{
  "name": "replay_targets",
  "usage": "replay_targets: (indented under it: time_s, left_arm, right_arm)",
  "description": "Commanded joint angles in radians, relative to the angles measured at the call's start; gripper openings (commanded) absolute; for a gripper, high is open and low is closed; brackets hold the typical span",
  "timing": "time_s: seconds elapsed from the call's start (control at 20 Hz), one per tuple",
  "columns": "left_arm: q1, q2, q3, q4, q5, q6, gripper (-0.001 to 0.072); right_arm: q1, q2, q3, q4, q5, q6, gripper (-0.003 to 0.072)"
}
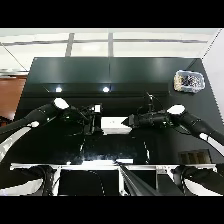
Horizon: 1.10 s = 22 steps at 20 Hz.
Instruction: Fold the box and place the chain.
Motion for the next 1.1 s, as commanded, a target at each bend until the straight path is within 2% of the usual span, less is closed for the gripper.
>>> replay_targets:
  time_s: [0.0, 0.5, 0.65, 0.8, 0.85, 0.9, 0.95, 1.05]
  left_arm:
    - [-0.001, -0.001, 0.000, 0.000, 0.000, 0.000, 0.0298]
    - [0.000, -0.001, 0.000, -0.003, 0.000, 0.000, 0.0297]
    - [0.000, -0.001, 0.000, -0.007, -0.014, 0.000, 0.0296]
    - [0.002, 0.000, 0.000, -0.003, -0.021, 0.000, 0.0299]
    - [0.006, 0.004, 0.000, -0.003, -0.019, -0.001, 0.0363]
    - [0.013, 0.013, 0.000, -0.003, -0.017, -0.005, 0.0644]
    - [0.023, 0.024, 0.000, 0.002, -0.012, -0.037, 0.0720]
    - [0.049, 0.068, 0.000, 0.080, -0.018, -0.089, 0.0720]
  right_arm:
    - [-0.001, -0.014, -0.003, -0.032, -0.037, 0.022, 0.0016]
    - [0.014, -0.015, -0.003, -0.060, -0.051, 0.024, 0.0016]
    - [0.012, 0.006, 0.009, -0.069, -0.008, 0.021, 0.0016]
    - [-0.020, 0.091, 0.075, -0.150, 0.057, 0.038, 0.0016]
    - [-0.045, 0.129, 0.098, -0.184, 0.076, 0.064, 0.0016]
    - [-0.080, 0.174, 0.121, -0.219, 0.096, 0.096, 0.0016]
    - [-0.117, 0.217, 0.139, -0.252, 0.114, 0.119, 0.0016]
    - [-0.209, 0.309, 0.155, -0.319, 0.153, 0.160, 0.0016]
